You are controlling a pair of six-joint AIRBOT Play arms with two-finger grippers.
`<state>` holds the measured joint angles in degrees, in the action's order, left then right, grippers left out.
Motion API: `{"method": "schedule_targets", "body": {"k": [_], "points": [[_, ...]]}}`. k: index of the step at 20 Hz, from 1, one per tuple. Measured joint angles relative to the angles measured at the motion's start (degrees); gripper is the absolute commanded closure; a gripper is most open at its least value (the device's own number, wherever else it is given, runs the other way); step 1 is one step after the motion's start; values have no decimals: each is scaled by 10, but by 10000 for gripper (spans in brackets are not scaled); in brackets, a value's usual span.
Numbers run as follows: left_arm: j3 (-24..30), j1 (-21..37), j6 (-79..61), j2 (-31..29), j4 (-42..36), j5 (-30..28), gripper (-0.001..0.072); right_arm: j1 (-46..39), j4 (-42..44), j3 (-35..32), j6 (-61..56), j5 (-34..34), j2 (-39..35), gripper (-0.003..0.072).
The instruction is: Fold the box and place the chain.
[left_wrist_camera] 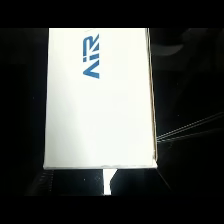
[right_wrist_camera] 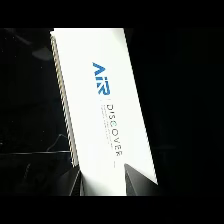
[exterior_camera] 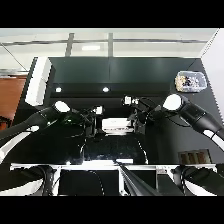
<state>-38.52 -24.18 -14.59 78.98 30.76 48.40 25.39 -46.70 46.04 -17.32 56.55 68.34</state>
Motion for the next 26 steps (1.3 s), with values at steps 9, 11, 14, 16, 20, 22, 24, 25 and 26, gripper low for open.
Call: {"method": "schedule_targets", "body": {"k": [9,11,14,16,20,22,24,25,26], "points": [[0,0,0,0,-1,0,243,0,-17,0,-1,3,0,392],[0,0,0,0,-1,0,242,0,-22,0,-2,3,0,390],[0,0,1,0,-1,0,243,0,-35,-1,-3,10,0,291],[0,0,1,0,-1,0,242,0,-33,-1,-5,7,0,300],[0,0,1,0,-1,0,242,0,-31,-1,-6,2,0,300],[0,0,1,0,-1,0,243,0,-31,-1,-7,1,0,300],[0,0,0,0,-1,0,242,0,-29,-2,-10,0,0,299],[0,0,0,0,-1,0,242,0,-29,-2,-15,-1,0,299],[0,0,0,0,-1,0,242,0,-30,0,-26,0,-2,299]]}}
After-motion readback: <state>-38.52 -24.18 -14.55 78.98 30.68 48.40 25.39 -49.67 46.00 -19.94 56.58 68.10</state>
